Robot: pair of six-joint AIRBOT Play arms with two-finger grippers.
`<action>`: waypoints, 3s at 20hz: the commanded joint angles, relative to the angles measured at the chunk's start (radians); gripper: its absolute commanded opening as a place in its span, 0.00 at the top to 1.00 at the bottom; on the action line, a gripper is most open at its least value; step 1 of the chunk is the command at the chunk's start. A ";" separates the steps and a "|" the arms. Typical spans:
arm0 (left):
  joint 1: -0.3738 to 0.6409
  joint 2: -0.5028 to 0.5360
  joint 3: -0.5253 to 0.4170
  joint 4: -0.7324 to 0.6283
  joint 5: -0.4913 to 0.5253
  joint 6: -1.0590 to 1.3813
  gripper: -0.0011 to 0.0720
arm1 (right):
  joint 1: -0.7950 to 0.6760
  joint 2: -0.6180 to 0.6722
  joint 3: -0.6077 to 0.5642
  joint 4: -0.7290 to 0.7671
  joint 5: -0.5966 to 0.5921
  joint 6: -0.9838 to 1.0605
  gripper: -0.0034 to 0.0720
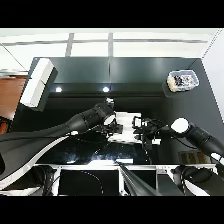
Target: Fold the box and place the chain.
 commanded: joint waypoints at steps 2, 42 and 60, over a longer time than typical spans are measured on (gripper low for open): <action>0.000 0.000 0.001 0.000 0.000 0.002 0.95 | 0.001 -0.010 -0.001 0.018 -0.005 0.003 0.47; 0.006 -0.002 0.002 0.000 -0.035 -0.066 0.95 | -0.667 -0.027 0.019 -0.281 0.468 1.205 0.91; 0.006 -0.002 0.002 0.032 -0.039 -0.081 0.95 | -0.493 -0.097 -0.013 0.178 0.464 0.921 0.61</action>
